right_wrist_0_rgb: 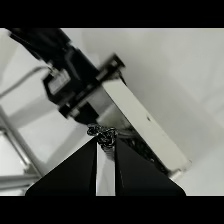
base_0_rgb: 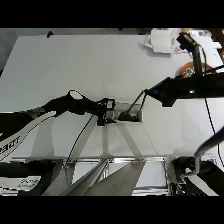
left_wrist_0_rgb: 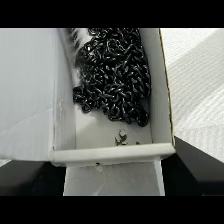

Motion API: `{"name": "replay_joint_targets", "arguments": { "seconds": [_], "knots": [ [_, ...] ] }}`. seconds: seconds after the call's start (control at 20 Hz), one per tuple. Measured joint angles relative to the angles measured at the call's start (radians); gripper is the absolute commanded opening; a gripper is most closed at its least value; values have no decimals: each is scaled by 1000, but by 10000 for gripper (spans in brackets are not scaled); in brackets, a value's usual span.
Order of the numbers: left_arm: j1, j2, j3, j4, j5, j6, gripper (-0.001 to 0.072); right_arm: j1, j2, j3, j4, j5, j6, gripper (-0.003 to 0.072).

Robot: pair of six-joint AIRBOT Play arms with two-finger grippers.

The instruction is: Fold the box and place the chain.

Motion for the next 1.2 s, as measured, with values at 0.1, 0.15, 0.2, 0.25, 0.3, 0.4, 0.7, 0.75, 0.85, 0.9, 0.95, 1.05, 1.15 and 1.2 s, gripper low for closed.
{"name": "replay_joint_targets", "arguments": {
  "seconds": [0.1,0.15,0.2,0.25,0.3,0.4,0.7,0.75,0.85,0.9,0.95,1.05,1.15,1.2],
  "knots": [
    [0,0,0,0,0,0,251,25,-1,18,27,-8,-3,20],
    [0,0,0,0,0,0,251,46,-5,24,34,-19,-9,20],
    [0,0,0,0,0,0,251,66,-11,28,34,-27,-14,20],
    [0,0,0,0,0,0,251,87,-22,31,28,-40,-17,20],
    [0,0,0,0,0,0,251,103,-35,33,14,-46,-16,20],
    [0,0,0,0,0,0,251,131,-66,35,-26,-51,-9,20],
    [0,0,0,0,0,0,251,217,-194,34,-104,-35,12,21],
    [0,0,0,0,0,0,251,230,-212,33,-125,-34,22,22],
    [0,0,0,0,0,0,251,254,-238,22,-167,-35,38,23],
    [0,0,0,0,0,0,251,268,-246,13,-180,-40,45,23],
    [0,0,0,0,0,0,251,281,-252,2,-192,-45,46,23],
    [0,0,0,0,0,0,251,305,-259,-26,-209,-72,51,66],
    [0,0,0,0,0,0,251,319,-269,-48,-218,-109,52,65],
    [0,0,0,0,0,0,251,322,-277,-56,-220,-124,53,65]
  ]
}}
